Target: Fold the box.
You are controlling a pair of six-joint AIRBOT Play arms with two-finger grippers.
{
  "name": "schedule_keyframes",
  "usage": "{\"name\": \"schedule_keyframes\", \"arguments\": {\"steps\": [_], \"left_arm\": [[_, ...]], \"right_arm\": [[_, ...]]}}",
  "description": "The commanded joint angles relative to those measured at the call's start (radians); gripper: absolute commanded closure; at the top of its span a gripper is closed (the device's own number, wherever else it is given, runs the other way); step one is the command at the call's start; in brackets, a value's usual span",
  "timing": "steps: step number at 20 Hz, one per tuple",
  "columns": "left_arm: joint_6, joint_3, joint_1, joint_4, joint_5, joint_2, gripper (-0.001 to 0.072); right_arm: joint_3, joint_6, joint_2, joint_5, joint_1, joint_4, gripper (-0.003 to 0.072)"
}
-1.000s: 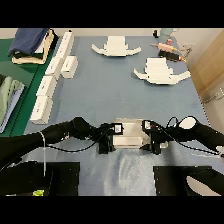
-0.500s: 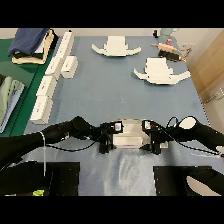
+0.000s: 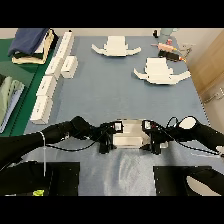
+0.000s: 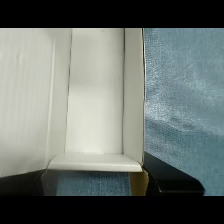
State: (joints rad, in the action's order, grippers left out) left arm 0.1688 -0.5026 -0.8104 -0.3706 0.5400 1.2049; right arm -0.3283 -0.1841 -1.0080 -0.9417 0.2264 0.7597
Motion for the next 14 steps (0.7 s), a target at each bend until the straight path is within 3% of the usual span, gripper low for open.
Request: {"name": "schedule_keyframes", "arguments": {"steps": [1, 8, 10, 14], "left_arm": [[-0.001, -0.001, 0.0, 0.0, 0.002, -0.001, 0.0304], [-0.001, -0.001, 0.0, 0.0, 0.002, -0.001, 0.0304], [-0.001, -0.001, 0.0, 0.0, 0.002, -0.001, 0.0304], [-0.001, -0.001, 0.0, 0.0, 0.002, -0.001, 0.0304]], "right_arm": [[-0.001, 0.0, -0.001, 0.0, 0.0, 0.0, 0.0168], [-0.001, 0.0, -0.001, 0.0, 0.0, -0.001, 0.0168], [-0.005, 0.01, 0.0, 0.0, 0.0, -0.021, -0.0032], [-0.01, 0.019, 0.0, -0.026, -0.001, -0.001, -0.0025]]}}
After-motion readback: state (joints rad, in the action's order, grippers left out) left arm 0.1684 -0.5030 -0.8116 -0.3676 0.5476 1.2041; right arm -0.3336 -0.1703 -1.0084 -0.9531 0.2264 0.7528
